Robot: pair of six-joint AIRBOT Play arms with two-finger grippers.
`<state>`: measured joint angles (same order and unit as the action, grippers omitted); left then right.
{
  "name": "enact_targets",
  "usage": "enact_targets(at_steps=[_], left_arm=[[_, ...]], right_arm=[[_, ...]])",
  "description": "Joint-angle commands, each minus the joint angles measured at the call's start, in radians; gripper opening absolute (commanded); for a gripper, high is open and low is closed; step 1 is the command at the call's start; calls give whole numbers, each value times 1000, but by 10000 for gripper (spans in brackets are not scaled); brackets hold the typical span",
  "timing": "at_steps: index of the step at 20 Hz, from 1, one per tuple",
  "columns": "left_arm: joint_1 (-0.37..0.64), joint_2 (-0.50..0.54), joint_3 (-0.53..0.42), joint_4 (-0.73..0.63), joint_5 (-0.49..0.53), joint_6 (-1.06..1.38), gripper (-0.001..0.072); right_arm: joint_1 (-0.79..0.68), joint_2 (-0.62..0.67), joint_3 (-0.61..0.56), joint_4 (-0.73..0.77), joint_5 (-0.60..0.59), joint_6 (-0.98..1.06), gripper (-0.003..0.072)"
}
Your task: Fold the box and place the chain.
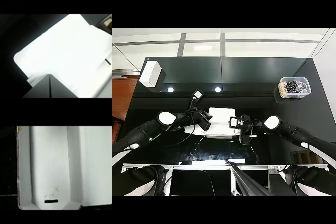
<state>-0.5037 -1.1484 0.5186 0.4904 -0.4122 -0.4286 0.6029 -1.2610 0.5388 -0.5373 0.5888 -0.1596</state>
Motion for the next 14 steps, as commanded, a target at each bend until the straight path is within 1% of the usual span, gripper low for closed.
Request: enact_targets(at_steps=[1,2,3,4,5,6,8,9,10,11,12,14], left_arm=[[-1,47,17,121,6,2,43],[-1,86,19,169,7,2,132],[0,135,19,220,1,1,266],[5,180,19,268,-21,1,369],[16,222,18,314,-51,1,525],[34,265,18,372,-95,0,703],[86,328,16,494,-221,-41,703],[123,343,16,541,-299,-106,703],[175,346,16,569,-401,-126,701],[235,344,16,568,-493,-127,698],[311,338,15,533,-568,-137,692],[468,318,8,377,-637,-113,680]], right_arm=[[0,0,0,1,-10,10,533],[0,0,0,1,-10,10,533],[0,0,0,1,-10,10,533],[0,0,0,1,-10,10,533],[0,0,0,1,-10,10,533],[0,0,0,0,-10,10,533],[0,0,0,1,-10,10,533],[0,0,0,1,-10,10,533],[0,0,0,1,-10,10,533],[0,0,0,0,-10,10,533],[0,0,0,0,-10,10,533],[0,0,0,0,-10,10,533]])
